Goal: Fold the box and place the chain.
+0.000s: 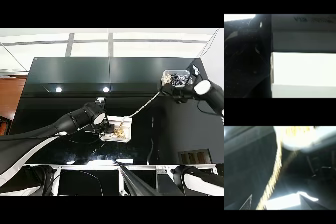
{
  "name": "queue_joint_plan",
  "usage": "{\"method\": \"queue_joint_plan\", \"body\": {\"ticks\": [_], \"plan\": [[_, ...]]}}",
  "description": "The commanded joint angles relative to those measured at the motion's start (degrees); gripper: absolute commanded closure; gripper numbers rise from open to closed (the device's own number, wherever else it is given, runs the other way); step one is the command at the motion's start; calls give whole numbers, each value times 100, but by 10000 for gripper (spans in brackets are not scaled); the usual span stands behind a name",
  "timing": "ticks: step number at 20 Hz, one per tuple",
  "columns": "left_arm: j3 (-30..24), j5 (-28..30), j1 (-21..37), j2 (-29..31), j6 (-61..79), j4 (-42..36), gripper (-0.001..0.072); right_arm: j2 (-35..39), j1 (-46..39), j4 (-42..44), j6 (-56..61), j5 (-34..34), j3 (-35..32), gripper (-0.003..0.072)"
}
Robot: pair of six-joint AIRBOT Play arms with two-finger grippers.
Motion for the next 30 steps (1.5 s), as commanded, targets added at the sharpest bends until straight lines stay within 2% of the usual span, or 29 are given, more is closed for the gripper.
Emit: {"method": "queue_joint_plan", "body": {"ticks": [1, 3, 4, 5, 6, 7, 10, 12, 16, 20, 24, 27, 30], "plan": [[-2, -39, 4, -4, 4, -2, 679, -1261, -13, 605, 160, -168, 1001, -16], [-2, -96, 4, -4, 2, 0, 679, -1620, -13, 643, 157, -24, 1364, -14], [-2, -118, 4, -4, 2, 0, 679, -1700, -11, 654, 157, -24, 1436, 40], [-2, -133, 4, -4, 4, 0, 678, -1711, -13, 649, 155, -24, 1438, 264], [-2, -142, 4, -4, 2, 0, 679, -1707, -26, 651, 146, 35, 1438, 554], [-2, -142, 4, -4, 4, 0, 679, -1696, -28, 649, 98, 199, 1449, 672], [-2, -149, 4, -4, 2, 0, 678, -1493, -59, 654, -356, 850, 1464, 673], [-2, -151, 4, -4, 2, 0, 678, -1010, -83, 651, -957, 1217, 1464, 674], [-2, -142, 4, -4, 2, 2, 679, 603, -192, 579, -1342, 1508, 1464, 677], [-2, -142, 4, -4, 2, 2, 679, 2205, -146, 522, -1550, 2494, 1464, 678], [-2, -151, 4, -4, 2, 0, 678, 3493, -146, 595, -1545, 3045, 1464, 677], [-2, -151, 4, -4, 2, 0, 678, 4120, -144, 999, -1537, 3482, 1464, 678], [-2, -151, 4, -4, 2, -2, 679, 4389, -144, 1145, -1545, 4406, 1460, 678]]}}
